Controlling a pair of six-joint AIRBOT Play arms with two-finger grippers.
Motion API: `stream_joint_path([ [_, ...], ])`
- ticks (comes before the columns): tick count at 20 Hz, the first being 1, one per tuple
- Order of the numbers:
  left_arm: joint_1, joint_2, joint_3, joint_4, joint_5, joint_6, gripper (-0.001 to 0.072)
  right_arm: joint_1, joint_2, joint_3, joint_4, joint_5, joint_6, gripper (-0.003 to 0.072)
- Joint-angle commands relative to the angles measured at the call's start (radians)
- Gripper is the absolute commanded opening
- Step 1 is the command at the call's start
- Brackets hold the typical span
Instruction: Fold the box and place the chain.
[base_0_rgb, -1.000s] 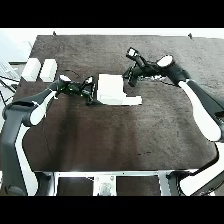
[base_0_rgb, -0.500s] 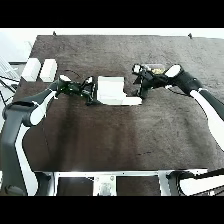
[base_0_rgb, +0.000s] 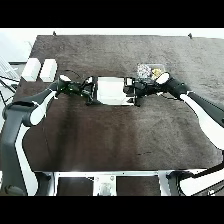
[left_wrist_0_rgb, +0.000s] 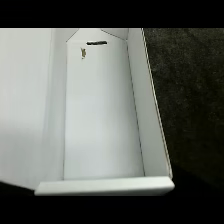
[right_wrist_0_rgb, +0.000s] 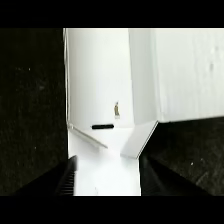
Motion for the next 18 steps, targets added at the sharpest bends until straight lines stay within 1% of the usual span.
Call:
stream_joint_path([
  [1,0.001,0.0,0.0,0.0,0.007,0.0,0.0288,0.004,-0.008,0.002,0.061,-0.005,-0.034,0.0414],
  [4,0.001,0.0,0.0,0.0,0.007,0.0,0.0288,0.005,-0.021,0.003,0.106,-0.003,-0.053,0.0371],
  [5,0.001,0.0,0.0,0.0,0.007,0.0,0.0288,0.009,-0.025,0.003,0.121,-0.004,-0.054,0.0342],
  [6,0.001,0.0,0.0,0.0,0.007,0.0,0.0288,0.015,-0.027,0.003,0.128,-0.003,-0.065,0.0292],
  [7,0.001,0.0,0.0,0.0,0.007,0.0,0.0288,0.021,-0.032,0.003,0.138,-0.004,-0.079,0.0267],
  [14,0.001,0.0,0.0,0.0,0.007,0.0,0.0288,0.056,-0.076,0.006,0.195,-0.058,-0.138,0.0268],
  [18,0.001,0.0,0.0,0.0,0.007,0.0,0.0288,0.056,-0.086,0.02,0.206,-0.109,-0.172,0.0273],
])
